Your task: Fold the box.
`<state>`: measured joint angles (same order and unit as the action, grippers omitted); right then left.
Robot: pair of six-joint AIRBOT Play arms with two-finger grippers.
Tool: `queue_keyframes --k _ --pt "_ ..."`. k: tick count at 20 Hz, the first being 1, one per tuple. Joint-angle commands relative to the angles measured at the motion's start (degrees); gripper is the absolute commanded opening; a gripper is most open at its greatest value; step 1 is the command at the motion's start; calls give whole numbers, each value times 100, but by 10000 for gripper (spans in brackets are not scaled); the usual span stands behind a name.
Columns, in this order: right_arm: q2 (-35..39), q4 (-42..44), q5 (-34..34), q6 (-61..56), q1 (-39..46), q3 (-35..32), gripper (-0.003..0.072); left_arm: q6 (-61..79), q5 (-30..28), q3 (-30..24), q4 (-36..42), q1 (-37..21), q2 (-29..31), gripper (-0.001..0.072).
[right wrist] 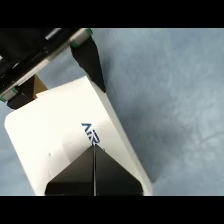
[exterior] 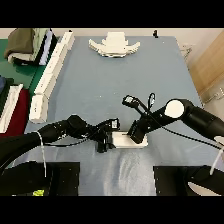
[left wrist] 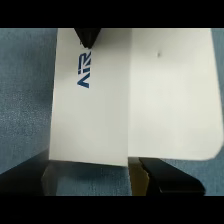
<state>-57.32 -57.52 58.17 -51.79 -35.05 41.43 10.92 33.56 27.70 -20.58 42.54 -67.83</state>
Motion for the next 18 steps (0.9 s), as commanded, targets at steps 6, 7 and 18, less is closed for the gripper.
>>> queue_keyframes --k 6,7,18 --pt "1309 -1307 -2059 85 -1421 -1384 4 0 -2 2 -2 -2 -2 462" --pt "1360 -1362 -2149 85 -1447 -1534 4 2 -2 2 -2 -2 -2 462" --pt "1812 -1008 -2302 1019 -1460 -1637 485 0 -2 2 -2 -2 -2 461"
